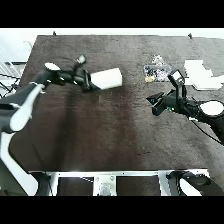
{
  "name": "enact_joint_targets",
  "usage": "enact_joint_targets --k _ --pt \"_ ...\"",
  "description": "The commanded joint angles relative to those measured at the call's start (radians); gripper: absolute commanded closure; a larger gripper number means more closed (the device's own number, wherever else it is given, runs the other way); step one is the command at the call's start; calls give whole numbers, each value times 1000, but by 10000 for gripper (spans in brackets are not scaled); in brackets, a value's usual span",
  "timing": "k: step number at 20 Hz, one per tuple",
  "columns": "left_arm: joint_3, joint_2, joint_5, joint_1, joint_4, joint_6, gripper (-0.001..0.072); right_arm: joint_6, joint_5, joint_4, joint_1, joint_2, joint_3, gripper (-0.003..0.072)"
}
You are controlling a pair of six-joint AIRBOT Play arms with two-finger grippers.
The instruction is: Fold the box and place the chain.
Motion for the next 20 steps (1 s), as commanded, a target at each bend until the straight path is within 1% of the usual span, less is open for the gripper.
enact_joint_targets --k 1,3,4,7,9,15,20 --pt "-14 162 129 137 76 -253 695 16 -5 2 -16 3 -5 676" --pt "-39 234 261 246 101 -344 695 36 -5 4 -19 3 -5 675" --pt "-43 248 317 297 121 -369 694 37 -4 5 -19 3 -5 676" --pt "-58 230 463 424 213 -460 692 37 -5 28 -19 3 -5 676" --pt "-77 191 543 478 225 -466 691 37 -5 27 -19 2 -5 676" --pt "-86 51 631 565 232 -514 691 37 -5 28 -19 1 -6 676" --pt "-86 -18 673 572 253 -512 690 41 -5 61 -19 -2 -6 676"
